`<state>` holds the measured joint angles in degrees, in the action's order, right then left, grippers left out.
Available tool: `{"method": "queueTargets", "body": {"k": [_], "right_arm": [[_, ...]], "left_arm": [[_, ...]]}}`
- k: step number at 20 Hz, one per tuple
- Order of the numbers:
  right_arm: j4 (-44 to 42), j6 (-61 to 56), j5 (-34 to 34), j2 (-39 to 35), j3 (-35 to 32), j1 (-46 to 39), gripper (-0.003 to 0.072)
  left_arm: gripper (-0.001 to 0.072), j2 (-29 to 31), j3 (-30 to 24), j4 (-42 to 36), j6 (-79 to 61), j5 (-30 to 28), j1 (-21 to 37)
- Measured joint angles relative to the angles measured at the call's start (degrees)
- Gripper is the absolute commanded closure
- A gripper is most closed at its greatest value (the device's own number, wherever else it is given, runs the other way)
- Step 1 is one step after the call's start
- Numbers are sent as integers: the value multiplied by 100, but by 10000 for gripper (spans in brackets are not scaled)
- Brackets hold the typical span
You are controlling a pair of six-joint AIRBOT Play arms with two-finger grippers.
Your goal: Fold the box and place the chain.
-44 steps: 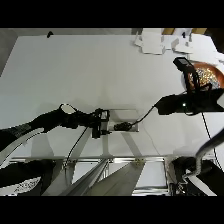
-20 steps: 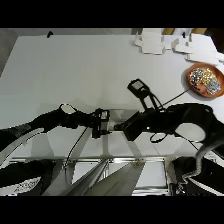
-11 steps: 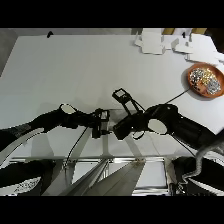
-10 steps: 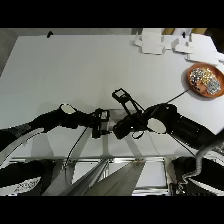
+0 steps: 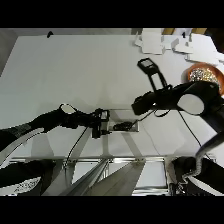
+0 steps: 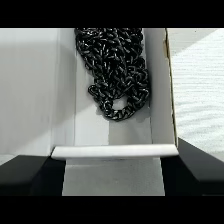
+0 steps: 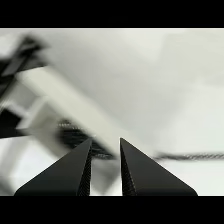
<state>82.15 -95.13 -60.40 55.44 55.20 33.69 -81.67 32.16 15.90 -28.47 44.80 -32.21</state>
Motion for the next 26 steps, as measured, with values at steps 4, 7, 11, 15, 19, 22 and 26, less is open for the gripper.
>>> {"method": "queueTargets", "body": {"k": [4, 7, 11, 15, 19, 22, 26], "right_arm": [[428, 2, -345, 63, 46, -857, 487], [542, 7, -400, 289, 31, -1309, 482], [601, 59, -225, 717, -157, -1572, 323], [640, 90, 20, 1198, -313, -1641, 323], [649, 15, 96, 1733, -358, -1661, 323], [654, -114, 81, 2065, -372, -1663, 324], [649, -297, 4, 2288, -376, -1663, 328]], "left_arm": [[455, 0, 0, 0, 0, 2, 0], [454, 0, 0, 0, 0, 2, 0], [454, 0, 0, 0, 0, 0, 0], [454, 0, 0, 0, 0, 2, 0], [455, 0, 0, 0, 0, 0, 0], [454, 0, 0, 0, 0, 0, 0], [454, 0, 0, 0, 0, 2, 0]]}}
